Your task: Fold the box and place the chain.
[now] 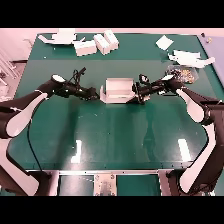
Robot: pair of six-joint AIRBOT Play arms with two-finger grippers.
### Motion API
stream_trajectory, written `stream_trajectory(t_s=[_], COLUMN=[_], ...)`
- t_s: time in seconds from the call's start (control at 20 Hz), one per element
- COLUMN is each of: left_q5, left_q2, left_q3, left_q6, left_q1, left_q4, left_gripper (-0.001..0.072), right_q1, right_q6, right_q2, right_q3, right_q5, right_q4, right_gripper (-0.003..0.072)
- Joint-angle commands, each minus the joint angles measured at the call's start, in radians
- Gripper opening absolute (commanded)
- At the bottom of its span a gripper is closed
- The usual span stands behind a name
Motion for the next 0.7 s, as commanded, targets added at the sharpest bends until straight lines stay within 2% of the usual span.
stream_trajectory(t_s=[0.0,0.15,0.65], left_q5=[0.017,0.026,0.062], left_q2=[0.006,0.010,0.038], left_q3=[0.021,0.040,0.092], left_q6=[-0.062,-0.162,-0.237], left_q1=[-0.031,-0.036,-0.062], left_q4=[0.003,0.124,0.180], left_gripper=[0.0027,0.0027,0.0031], right_q1=[0.000,0.000,0.000], right_q6=[0.000,0.000,0.000], right_q2=[0.000,0.000,0.000], right_q3=[0.000,0.000,0.000], right_q5=[0.000,0.000,0.000], right_q4=[0.000,0.000,0.000], right_gripper=[0.0494,0.0494,0.0494])
